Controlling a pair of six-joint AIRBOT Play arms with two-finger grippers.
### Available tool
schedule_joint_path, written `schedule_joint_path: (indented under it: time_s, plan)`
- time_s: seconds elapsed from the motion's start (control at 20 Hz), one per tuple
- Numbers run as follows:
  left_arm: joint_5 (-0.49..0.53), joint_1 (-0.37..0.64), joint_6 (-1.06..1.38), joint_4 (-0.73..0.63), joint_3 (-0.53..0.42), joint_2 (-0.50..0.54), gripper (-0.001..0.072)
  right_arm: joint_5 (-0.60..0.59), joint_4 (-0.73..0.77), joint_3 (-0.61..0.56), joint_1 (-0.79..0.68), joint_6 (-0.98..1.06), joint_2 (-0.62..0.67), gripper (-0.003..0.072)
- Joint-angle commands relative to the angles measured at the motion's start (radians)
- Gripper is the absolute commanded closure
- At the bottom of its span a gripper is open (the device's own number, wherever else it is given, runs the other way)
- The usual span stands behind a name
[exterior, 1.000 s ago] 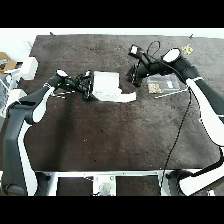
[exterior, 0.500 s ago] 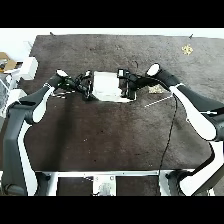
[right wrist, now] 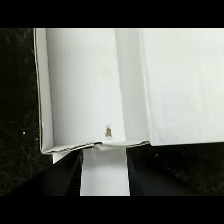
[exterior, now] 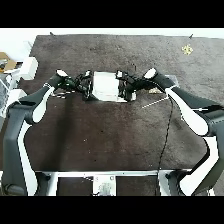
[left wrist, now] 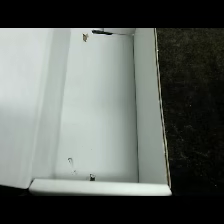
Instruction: Fold the box and place the chain.
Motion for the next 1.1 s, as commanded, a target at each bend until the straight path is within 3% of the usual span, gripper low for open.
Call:
schedule_joint_path:
  time_s: [0.0, 0.5, 0.6, 0.7, 0.8, 0.9, 1.0, 1.05]
  plan:
    - [0.0, 0.0, 0.0, 0.0, 0.0, 0.0, 0.0299, 0.019, 0.072, 0.0, 0.003, -0.013, -0.004, 0.0381]
    - [0.0, 0.0, 0.0, 0.0, 0.0, 0.0, 0.0299, -0.051, 0.107, 0.0, 0.029, -0.048, -0.01, 0.0378]
    - [0.0, 0.0, 0.0, 0.0, 0.0, 0.0, 0.0299, -0.034, 0.106, 0.0, 0.029, -0.049, -0.01, 0.0161]
    - [0.0, 0.0, 0.0, 0.0, 0.0, 0.0, 0.0299, -0.024, 0.095, 0.0, 0.029, -0.053, -0.01, 0.0164]
    - [-0.001, 0.0, 0.0, 0.0, 0.0, 0.0, 0.0299, -0.026, 0.071, 0.0, 0.028, -0.052, -0.01, 0.0003]
    - [0.0, 0.0, 0.0, 0.0, 0.0, 0.0, 0.0299, -0.025, 0.042, 0.0, 0.023, -0.048, -0.008, 0.0008]
    - [-0.001, 0.0, 0.0, 0.0, 0.0, 0.0, 0.0298, -0.024, -0.01, 0.0, 0.008, 0.033, 0.006, 0.0308]
    - [-0.001, 0.0, 0.0, 0.0, 0.0, 0.0, 0.0298, -0.023, -0.05, 0.0, -0.002, 0.108, 0.02, 0.0372]
